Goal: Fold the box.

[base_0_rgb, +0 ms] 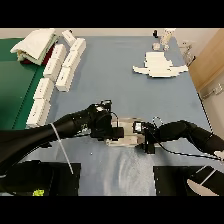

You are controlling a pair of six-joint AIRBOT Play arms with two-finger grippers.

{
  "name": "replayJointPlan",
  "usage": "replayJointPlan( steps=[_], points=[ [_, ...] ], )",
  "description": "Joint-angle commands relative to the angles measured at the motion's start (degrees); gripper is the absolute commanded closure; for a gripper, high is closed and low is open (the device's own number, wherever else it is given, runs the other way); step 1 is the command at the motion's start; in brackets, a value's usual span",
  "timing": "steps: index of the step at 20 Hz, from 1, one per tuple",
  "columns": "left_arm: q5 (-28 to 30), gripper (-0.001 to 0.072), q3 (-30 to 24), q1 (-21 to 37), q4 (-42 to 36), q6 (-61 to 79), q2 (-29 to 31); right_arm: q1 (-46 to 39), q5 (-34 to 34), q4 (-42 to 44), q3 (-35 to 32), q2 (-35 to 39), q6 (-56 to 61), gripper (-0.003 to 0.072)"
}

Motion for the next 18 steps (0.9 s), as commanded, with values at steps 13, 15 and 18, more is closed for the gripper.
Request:
replayJointPlan(
  steps=[13,15,18],
  points=[
    [-9.22,0.0496,9.64,-3.93,8.02,-4.52,-10.95,0.02,0.00,0.02,0.04,-0.02,0.02,0.0125],
    [-9.31,0.0619,9.64,-4.31,8.28,-4.66,-10.97,0.02,0.00,0.02,0.04,-0.02,0.02,0.0125],
    [-9.60,0.0695,9.64,-4.61,8.83,-5.14,-11.23,0.02,0.00,0.02,0.04,-0.02,0.02,0.0125]
  ],
)
